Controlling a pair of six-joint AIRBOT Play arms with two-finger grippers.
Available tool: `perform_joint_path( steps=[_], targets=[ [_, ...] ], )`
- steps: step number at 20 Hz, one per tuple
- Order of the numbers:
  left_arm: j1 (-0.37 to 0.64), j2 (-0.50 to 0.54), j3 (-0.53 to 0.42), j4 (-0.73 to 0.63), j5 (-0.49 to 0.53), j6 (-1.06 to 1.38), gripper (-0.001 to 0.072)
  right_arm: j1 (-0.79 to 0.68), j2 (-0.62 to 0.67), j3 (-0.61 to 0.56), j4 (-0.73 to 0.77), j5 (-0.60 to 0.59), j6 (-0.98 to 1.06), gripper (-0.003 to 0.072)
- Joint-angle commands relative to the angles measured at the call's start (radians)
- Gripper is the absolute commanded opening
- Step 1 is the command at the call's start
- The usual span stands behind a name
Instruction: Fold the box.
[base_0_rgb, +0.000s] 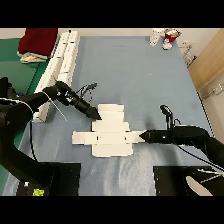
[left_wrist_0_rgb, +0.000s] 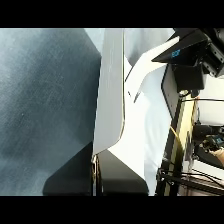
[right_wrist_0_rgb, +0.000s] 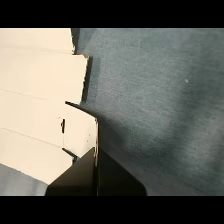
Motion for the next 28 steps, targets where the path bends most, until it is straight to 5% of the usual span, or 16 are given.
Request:
perform_joint_path(
  steps=[1,5,10,14,18,22,25,28],
  targets=[
    [-0.001,0.0,0.001,0.0,-0.028,0.015,0.0013,0.0,0.0,0.008,0.0,0.002,0.0,0.0094],
    [-0.001,0.009,0.001,-0.012,-0.038,0.114,0.0011,0.0,0.002,0.04,-0.018,0.014,-0.001,0.0304],
    [-0.002,0.111,0.0,-0.06,0.016,0.275,0.0006,-0.002,0.002,0.159,-0.182,0.083,0.069,0.0302],
    [-0.029,0.284,-0.043,-0.064,0.158,0.365,0.0006,-0.002,0.002,0.249,-0.385,0.201,0.377,0.0302],
    [-0.117,0.481,-0.178,-0.073,0.313,0.475,0.0006,-0.002,0.001,0.255,-0.391,0.349,0.551,0.0302],
    [-0.253,0.635,-0.369,-0.162,0.551,0.631,0.0006,-0.002,0.001,0.255,-0.391,0.365,0.551,0.0302],
    [-0.358,0.705,-0.5,-0.338,0.708,0.845,0.0006,-0.002,0.001,0.254,-0.389,0.365,0.551,0.0302],
    [-0.431,0.719,-0.58,-0.393,0.75,0.982,0.0006,-0.002,0.001,0.254,-0.389,0.365,0.551,0.0302]
  ],
)
